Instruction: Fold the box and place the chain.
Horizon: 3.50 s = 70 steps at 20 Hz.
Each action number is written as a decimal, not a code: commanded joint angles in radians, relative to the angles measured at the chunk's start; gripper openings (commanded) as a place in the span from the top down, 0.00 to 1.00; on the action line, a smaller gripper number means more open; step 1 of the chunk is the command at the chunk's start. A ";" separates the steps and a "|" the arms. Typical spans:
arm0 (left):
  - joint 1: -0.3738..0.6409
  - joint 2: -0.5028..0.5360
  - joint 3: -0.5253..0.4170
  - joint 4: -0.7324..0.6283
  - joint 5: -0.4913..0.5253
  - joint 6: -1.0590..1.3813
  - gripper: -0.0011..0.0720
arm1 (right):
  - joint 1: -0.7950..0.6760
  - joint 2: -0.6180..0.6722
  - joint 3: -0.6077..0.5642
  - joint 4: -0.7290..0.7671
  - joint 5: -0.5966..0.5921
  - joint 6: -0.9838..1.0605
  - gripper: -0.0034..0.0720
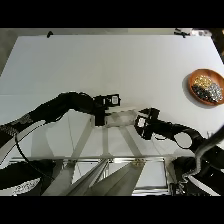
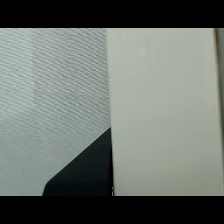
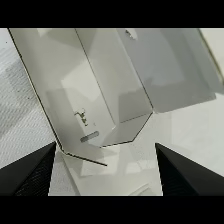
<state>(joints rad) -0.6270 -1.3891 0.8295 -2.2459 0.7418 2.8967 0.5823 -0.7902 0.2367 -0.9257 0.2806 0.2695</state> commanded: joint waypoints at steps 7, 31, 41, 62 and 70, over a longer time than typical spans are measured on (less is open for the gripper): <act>0.000 0.001 0.000 0.000 0.002 0.001 0.97 | -0.042 -0.010 0.002 0.271 0.019 -0.366 0.05; 0.000 0.001 0.000 0.000 0.002 0.001 0.97 | -0.276 -0.166 0.032 0.754 0.354 -1.087 0.09; 0.000 0.001 0.000 0.000 0.002 0.001 0.97 | -0.343 -0.258 0.070 0.738 0.418 -1.086 0.09; 0.000 0.001 0.000 0.000 0.002 0.001 0.97 | -0.411 -0.286 0.071 0.708 0.435 -1.057 0.09; 0.000 0.001 0.000 0.000 0.002 0.001 0.97 | -0.411 -0.287 0.074 0.737 0.435 -1.091 0.09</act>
<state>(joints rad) -0.6266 -1.3891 0.8295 -2.2463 0.7429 2.8975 0.1722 -1.0763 0.3092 -0.2031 0.7124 -0.8051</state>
